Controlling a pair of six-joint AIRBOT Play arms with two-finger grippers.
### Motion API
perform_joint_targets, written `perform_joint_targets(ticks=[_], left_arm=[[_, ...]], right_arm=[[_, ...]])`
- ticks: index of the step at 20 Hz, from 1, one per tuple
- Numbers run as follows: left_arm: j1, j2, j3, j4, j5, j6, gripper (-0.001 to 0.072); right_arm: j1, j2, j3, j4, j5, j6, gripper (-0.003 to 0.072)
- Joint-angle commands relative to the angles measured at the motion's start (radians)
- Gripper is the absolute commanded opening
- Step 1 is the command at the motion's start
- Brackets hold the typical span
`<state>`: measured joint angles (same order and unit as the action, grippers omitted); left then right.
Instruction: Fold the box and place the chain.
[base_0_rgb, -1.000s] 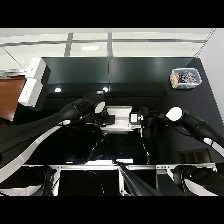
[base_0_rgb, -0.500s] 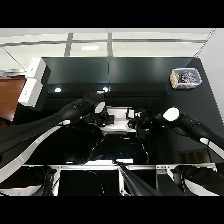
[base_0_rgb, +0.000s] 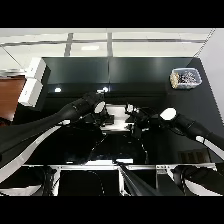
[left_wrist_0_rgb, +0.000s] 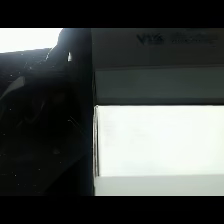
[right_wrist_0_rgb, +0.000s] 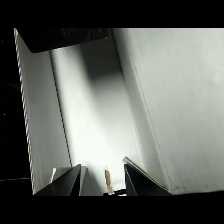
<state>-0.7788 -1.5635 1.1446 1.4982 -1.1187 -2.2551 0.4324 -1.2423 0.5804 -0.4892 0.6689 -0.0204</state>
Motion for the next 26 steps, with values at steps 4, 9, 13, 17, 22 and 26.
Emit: perform_joint_targets(ticks=[4,9,13,17,22,26], left_arm=[[-0.001,0.001,0.001,-0.019,0.013,0.000,0.0027],[0.000,0.001,0.001,-0.018,0.018,0.000,0.0027],[0.005,0.001,0.001,-0.019,0.039,-0.012,0.0027],[0.003,0.001,0.001,-0.019,0.040,-0.012,0.0027],[0.003,-0.002,0.001,-0.019,0.032,-0.011,0.0027],[0.003,-0.002,0.001,-0.019,0.033,-0.011,0.0027]], right_arm=[[-0.001,-0.002,0.001,-0.019,0.000,0.031,0.0280],[-0.016,0.021,0.007,-0.073,0.001,0.214,0.0016],[-0.209,0.176,0.077,-0.401,0.130,0.834,0.0016],[-0.568,0.210,0.056,-0.484,0.198,1.280,0.0016],[-0.639,0.077,-0.040,-0.306,0.364,1.285,0.0016],[-0.457,-0.098,-0.040,-0.082,0.379,1.125,0.0016]])
